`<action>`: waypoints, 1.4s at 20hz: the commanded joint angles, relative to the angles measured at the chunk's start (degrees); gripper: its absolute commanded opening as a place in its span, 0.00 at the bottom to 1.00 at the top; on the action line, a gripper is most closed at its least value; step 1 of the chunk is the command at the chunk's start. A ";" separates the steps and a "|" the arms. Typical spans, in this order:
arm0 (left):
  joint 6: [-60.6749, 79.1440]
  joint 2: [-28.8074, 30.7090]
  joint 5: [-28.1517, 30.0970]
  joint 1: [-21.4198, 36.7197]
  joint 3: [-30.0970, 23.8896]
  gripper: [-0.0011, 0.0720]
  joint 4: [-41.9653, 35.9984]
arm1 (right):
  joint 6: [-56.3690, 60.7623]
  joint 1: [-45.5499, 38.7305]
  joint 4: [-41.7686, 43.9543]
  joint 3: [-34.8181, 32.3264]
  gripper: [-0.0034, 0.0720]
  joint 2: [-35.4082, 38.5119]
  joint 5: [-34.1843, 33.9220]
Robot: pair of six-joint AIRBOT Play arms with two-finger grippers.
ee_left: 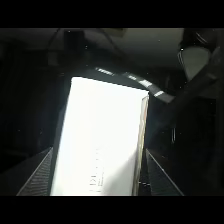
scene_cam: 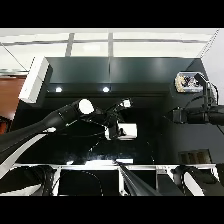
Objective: Fold the box and place the chain.
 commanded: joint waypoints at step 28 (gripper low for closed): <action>-3.32 -0.81 -1.70 -4.92 0.04 0.40 15.34 | 0.00 0.00 -0.20 -0.02 0.06 0.04 -0.92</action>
